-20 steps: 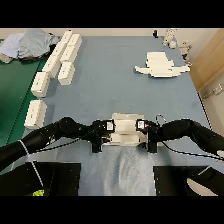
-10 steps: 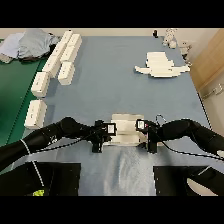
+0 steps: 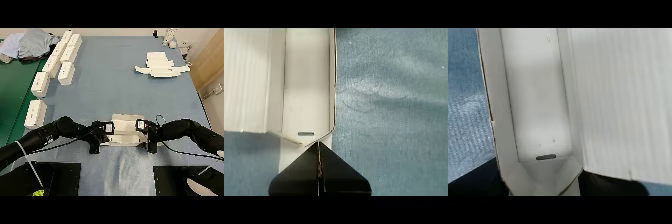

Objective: Fold the box.

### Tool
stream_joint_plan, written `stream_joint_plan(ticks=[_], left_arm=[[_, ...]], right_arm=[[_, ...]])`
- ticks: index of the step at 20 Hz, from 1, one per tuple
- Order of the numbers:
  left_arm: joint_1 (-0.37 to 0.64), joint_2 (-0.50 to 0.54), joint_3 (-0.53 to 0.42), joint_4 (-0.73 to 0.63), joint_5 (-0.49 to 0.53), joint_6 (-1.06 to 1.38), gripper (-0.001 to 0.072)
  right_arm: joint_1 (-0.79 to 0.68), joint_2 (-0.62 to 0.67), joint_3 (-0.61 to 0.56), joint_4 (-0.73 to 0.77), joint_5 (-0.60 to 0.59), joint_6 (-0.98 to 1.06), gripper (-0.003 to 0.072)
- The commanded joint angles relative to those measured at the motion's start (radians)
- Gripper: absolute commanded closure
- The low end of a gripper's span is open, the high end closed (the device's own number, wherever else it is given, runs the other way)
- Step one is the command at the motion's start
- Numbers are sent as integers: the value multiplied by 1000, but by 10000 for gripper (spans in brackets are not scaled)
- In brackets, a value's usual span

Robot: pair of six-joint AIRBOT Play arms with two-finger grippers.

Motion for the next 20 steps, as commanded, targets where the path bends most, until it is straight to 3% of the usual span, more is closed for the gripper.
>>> stream_joint_plan(ticks=[1,3,6,8,9,10,11,12,20], left_arm=[[63,39,0,100,-117,-138,696],[82,40,0,100,-121,-145,696],[80,33,0,98,-25,-140,695],[80,10,1,93,-19,-102,694],[73,-7,4,89,-27,-91,597],[62,-20,6,71,-30,-91,316],[51,-27,8,55,-27,-87,331],[40,-27,8,53,-23,-65,482],[-18,-96,43,0,57,40,494]], right_arm=[[0,1,0,0,-1,0,188],[0,1,0,0,-1,0,188],[0,1,0,0,-1,0,188],[0,1,0,0,-1,0,188],[0,1,0,0,-1,0,188],[0,1,0,0,-1,0,188],[0,1,0,0,-1,0,187],[0,1,0,0,-1,0,187],[0,1,0,0,-1,0,188]])
